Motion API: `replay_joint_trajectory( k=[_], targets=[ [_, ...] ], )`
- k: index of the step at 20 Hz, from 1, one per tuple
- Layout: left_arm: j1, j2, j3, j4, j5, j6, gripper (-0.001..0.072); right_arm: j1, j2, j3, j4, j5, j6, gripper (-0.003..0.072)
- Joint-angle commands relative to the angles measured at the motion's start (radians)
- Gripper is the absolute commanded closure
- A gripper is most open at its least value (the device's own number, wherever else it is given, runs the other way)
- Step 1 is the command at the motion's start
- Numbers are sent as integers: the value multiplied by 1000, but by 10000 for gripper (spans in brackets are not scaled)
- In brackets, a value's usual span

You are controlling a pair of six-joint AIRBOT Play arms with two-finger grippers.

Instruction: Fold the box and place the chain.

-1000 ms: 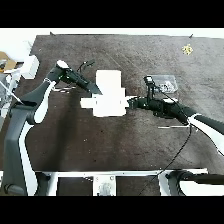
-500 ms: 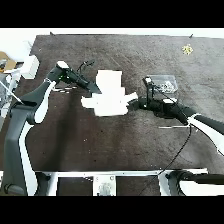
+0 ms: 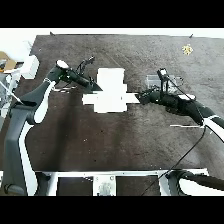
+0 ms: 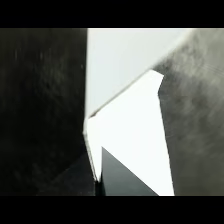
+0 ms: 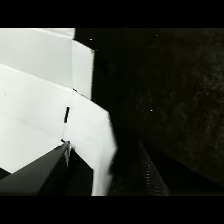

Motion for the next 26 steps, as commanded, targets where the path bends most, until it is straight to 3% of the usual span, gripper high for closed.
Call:
replay_joint_trajectory(
  k=[1,8,16,17,18,19,20,21,26],
  targets=[
    [0,2,1,-48,30,344,699,-23,13,0,-50,60,-4,199],
    [0,-3,-12,-13,114,488,700,-23,11,0,-50,59,-49,200],
    [0,-4,-159,-13,229,568,700,-21,5,0,-50,61,-101,200],
    [0,-4,-167,-13,230,576,701,-21,-4,0,-50,65,-114,213],
    [0,-5,-167,-15,228,579,700,-21,-17,0,-50,71,-139,291],
    [0,-4,-167,-20,227,586,700,-14,-26,0,-50,69,-163,287],
    [0,-4,-167,-20,227,585,699,-8,-33,0,-49,69,-198,243],
    [0,-4,-167,-20,225,584,699,5,-35,0,-50,66,-237,74],
    [0,-4,-167,-20,224,585,698,58,-36,2,-53,68,-387,57]
  ],
)
